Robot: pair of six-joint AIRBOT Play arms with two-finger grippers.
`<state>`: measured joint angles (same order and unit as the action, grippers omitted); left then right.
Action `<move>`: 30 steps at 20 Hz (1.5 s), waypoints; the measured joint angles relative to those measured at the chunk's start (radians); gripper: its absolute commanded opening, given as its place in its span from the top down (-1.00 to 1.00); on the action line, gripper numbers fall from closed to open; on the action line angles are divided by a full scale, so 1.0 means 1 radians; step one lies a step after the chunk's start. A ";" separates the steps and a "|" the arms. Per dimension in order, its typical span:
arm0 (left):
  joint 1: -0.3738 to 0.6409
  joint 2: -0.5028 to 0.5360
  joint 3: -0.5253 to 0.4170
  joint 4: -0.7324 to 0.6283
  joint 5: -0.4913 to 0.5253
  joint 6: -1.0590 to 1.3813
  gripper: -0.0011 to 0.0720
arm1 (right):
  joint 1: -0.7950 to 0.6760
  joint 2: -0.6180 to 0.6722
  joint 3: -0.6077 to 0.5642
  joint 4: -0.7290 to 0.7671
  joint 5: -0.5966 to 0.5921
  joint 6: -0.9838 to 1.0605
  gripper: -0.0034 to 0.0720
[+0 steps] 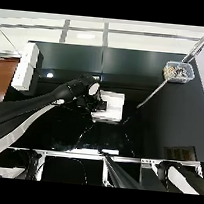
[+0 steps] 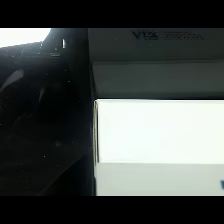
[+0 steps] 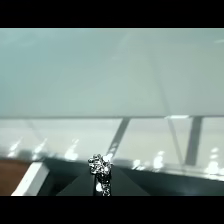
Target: Fold the box and place the chain.
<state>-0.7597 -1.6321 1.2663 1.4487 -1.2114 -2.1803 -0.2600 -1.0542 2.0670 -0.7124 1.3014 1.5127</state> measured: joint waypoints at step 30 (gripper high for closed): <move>0.000 0.000 0.000 0.000 0.005 0.000 0.89 | 0.347 -0.087 -0.035 0.179 0.043 -0.005 0.88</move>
<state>-0.7597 -1.6321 1.2663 1.4487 -1.2060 -2.1803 0.0872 -1.1412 2.0315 -0.5339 1.3449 1.5082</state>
